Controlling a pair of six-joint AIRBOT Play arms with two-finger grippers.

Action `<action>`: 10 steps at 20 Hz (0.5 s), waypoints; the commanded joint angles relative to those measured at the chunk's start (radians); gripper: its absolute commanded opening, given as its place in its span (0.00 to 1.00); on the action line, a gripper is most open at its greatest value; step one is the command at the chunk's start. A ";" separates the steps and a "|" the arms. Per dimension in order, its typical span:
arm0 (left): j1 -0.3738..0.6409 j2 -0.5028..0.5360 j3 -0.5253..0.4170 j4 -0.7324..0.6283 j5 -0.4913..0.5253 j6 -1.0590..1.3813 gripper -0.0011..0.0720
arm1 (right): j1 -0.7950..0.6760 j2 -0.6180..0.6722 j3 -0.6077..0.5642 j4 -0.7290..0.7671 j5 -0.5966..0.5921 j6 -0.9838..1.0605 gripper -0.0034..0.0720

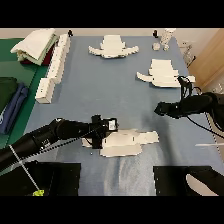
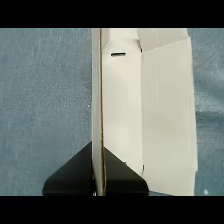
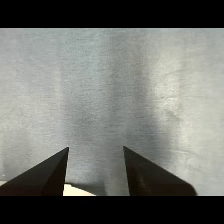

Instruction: Fold the box.

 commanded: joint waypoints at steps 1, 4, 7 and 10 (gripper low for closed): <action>0.003 0.000 0.001 0.000 0.002 0.000 0.03 | 0.000 0.000 0.000 0.002 -0.001 0.000 0.75; 0.003 -0.017 0.010 0.000 -0.007 0.002 0.03 | 0.000 -0.001 0.000 0.002 0.000 0.000 0.75; 0.003 -0.066 0.055 0.000 -0.046 0.003 0.03 | 0.000 -0.001 0.000 0.002 -0.001 0.000 0.75; 0.003 -0.094 0.082 0.000 -0.059 0.004 0.03 | 0.000 -0.001 0.000 0.002 -0.001 0.000 0.75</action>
